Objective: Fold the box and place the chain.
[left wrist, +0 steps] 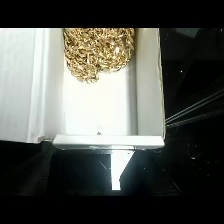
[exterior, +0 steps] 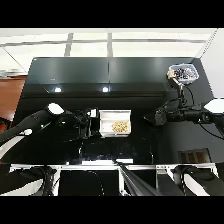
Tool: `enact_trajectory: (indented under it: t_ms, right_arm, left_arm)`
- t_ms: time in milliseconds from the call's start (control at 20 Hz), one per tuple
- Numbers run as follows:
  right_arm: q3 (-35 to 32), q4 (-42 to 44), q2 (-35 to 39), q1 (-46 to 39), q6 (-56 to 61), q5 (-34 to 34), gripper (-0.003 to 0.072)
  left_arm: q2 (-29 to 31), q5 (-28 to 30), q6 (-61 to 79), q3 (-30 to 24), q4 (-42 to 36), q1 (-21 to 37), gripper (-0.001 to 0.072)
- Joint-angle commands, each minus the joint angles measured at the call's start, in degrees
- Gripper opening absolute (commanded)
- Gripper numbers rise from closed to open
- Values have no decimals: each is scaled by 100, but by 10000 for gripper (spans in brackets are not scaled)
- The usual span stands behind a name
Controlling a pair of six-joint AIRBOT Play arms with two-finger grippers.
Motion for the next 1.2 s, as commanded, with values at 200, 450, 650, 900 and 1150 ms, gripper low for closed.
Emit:
enact_trajectory:
  t_ms: [200, 450, 650, 900, 1150]
  right_arm:
    - [-2, 0, 2, 2, -2, -118, 423]
    - [-2, 0, 0, 2, -2, -116, 423]
    - [-2, 0, 2, 2, -2, -118, 423]
    - [-2, 2, 0, 2, -2, -116, 423]
    - [-2, 0, 0, 2, -2, -118, 423]
  left_arm:
    - [-11, -168, -284, 11, -7, -24, 709]
    - [-20, 13, -278, 13, -348, -24, 709]
    - [-20, 149, -278, 15, -343, -109, 710]
    - [-20, 280, -275, 22, -334, -164, 709]
    - [-20, 299, -81, 31, -326, -164, 709]
